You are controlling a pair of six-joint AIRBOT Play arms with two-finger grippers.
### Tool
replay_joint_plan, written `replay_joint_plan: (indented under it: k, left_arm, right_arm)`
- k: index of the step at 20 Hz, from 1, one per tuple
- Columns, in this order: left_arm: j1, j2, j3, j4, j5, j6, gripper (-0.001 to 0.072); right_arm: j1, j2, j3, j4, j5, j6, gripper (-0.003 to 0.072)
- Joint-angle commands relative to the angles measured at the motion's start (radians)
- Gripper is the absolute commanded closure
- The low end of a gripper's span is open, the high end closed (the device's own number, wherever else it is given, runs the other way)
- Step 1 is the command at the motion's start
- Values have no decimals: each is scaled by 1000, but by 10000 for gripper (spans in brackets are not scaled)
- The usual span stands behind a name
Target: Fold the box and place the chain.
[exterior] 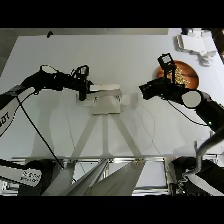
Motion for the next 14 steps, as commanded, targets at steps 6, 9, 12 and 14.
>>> replay_joint_plan:
  k: [6,9,12,14]
  left_arm:
    - [23,29,85,121,-77,-203,705]
    - [21,21,103,202,-146,-234,705]
    - [21,-15,103,177,-156,-257,705]
    - [21,-35,103,170,-128,-288,705]
  right_arm:
    - [0,1,0,0,0,0,209]
    - [0,1,0,1,0,0,209]
    - [0,1,0,1,0,0,209]
    - [0,1,0,1,0,0,209]
